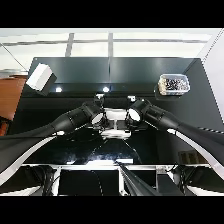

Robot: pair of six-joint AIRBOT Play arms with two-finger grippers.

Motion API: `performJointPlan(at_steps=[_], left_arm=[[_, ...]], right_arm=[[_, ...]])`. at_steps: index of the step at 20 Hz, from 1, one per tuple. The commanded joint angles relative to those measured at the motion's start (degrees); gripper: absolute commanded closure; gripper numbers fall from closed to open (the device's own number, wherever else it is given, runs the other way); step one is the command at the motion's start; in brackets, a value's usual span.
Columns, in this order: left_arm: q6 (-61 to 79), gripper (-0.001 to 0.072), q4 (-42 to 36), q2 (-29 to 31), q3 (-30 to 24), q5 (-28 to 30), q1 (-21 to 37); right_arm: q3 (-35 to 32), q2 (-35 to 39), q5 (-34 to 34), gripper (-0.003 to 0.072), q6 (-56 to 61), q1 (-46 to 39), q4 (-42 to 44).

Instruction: Fold the box and place the chain.

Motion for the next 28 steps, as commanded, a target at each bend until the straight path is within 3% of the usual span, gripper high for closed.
performJointPlan(at_steps=[1, 28], left_arm=[[0.00, 0.0680, 0.00, -0.02, -0.02, 0.00, 0.02], [0.00, 0.0680, -0.02, -0.02, -0.02, 0.02, 0.02]], right_arm=[[0.09, -0.52, 0.15, 0.0554, 0.87, 0.02, -0.24], [0.09, -2.14, -1.22, 0.0550, 2.38, -0.63, -0.02]])
